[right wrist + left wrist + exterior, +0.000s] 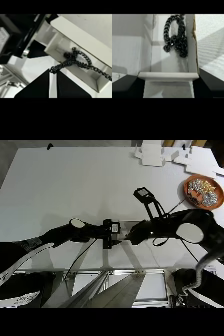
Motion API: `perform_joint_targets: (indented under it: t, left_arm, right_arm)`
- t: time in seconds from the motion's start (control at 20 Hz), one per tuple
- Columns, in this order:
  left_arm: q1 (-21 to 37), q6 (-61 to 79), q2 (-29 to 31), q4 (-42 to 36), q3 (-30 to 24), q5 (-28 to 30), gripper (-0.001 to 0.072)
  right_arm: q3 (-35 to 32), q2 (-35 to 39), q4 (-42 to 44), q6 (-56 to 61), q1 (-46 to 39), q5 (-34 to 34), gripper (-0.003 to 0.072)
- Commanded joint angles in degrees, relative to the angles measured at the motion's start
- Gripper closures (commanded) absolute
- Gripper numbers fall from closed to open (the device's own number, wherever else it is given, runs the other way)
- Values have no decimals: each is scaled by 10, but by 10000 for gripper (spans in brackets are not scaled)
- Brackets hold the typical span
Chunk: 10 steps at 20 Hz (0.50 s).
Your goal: Fold the box and place the chain.
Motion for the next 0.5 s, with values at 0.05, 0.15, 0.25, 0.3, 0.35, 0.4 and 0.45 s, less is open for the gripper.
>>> perform_joint_targets:
  t: [0.05,0.15,0.25,0.3,0.35,0.4,0.45]
  left_arm:
    - [0,0,0,0,0,0,570]
    - [0,0,0,0,0,0,570]
    - [0,0,0,0,0,0,570]
    - [0,0,0,0,0,0,570]
    - [0,0,0,0,0,0,570]
    - [0,0,0,0,0,0,570]
    - [0,0,0,0,0,0,570]
  right_arm:
    - [3,-38,-17,-9,0,-13,442]
    - [38,-25,-21,-27,-15,-11,451]
    - [89,-19,-50,-38,-49,-1,509]
    - [109,-19,-76,-38,-74,3,532]
    - [115,-19,-99,-38,-101,2,532]
    - [115,-23,-124,-38,-134,9,532]
    - [115,-32,-143,-37,-166,24,532]
